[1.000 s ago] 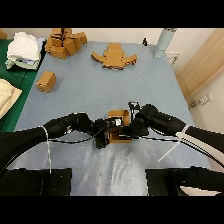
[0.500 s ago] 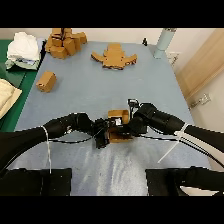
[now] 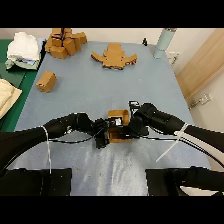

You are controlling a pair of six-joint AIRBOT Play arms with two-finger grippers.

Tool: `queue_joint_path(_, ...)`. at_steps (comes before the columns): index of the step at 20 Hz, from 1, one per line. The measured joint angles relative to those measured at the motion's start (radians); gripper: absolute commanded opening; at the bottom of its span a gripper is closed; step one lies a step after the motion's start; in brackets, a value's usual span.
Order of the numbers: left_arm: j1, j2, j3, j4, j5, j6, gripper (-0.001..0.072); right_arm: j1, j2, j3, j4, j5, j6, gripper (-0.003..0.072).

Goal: Fold the box.

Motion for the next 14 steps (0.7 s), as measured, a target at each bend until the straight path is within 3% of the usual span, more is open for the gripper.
queue_joint_path(3, 0.0, 0.0, 0.0, 0.0, 0.0, 0.0, 0.0379, 0.001, -0.001, 0.0, -0.009, -0.016, 0.013, 0.0006)
queue_joint_path(4, 0.0, 0.0, 0.0, 0.0, 0.0, 0.0, 0.0379, 0.001, -0.001, 0.0, -0.011, -0.021, 0.016, 0.0086)
queue_joint_path(5, 0.0, 0.0, 0.0, 0.0, 0.0, -0.001, 0.0379, 0.001, -0.001, 0.0, -0.013, -0.023, 0.022, 0.0292)
queue_joint_path(6, 0.0, 0.0, 0.0, 0.0, 0.0, -0.001, 0.0379, 0.0, -0.001, 0.0, -0.023, -0.027, 0.024, 0.0381)
queue_joint_path(14, 0.0, 0.0, 0.0, 0.0, 0.0, -0.001, 0.0378, 0.0, -0.001, 0.001, -0.008, -0.034, 0.042, 0.0365)
